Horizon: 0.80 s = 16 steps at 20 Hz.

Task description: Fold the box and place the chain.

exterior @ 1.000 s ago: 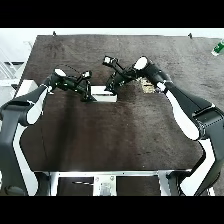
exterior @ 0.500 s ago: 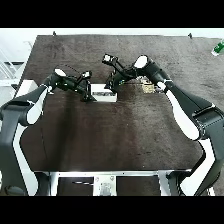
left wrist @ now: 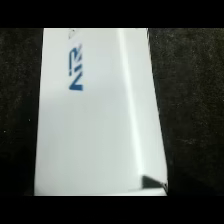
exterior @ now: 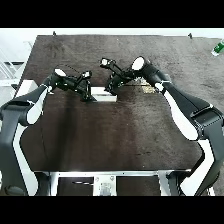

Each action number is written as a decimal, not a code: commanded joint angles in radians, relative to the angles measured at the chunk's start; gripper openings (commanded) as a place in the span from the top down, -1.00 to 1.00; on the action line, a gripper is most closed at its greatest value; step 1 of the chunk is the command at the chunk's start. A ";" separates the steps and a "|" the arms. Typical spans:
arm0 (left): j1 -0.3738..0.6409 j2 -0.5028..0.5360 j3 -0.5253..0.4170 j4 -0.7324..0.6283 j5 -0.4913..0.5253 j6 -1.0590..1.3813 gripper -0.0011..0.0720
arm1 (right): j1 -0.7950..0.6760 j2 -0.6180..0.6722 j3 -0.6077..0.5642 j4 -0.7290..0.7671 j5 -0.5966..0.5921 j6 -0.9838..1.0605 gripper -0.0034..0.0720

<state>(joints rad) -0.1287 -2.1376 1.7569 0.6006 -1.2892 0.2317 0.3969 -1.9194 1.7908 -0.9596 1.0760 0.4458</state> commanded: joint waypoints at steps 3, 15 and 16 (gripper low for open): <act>0.000 0.001 0.001 0.000 -0.001 0.001 -0.42 | 0.006 0.000 -0.019 -0.024 -0.002 0.018 0.35; 0.000 0.001 0.001 0.000 -0.001 0.001 -0.42 | 0.006 0.002 0.058 -0.037 -0.017 0.034 0.35; 0.000 0.001 0.001 0.000 -0.002 0.001 -0.42 | 0.006 0.002 0.050 -0.038 -0.016 0.034 0.35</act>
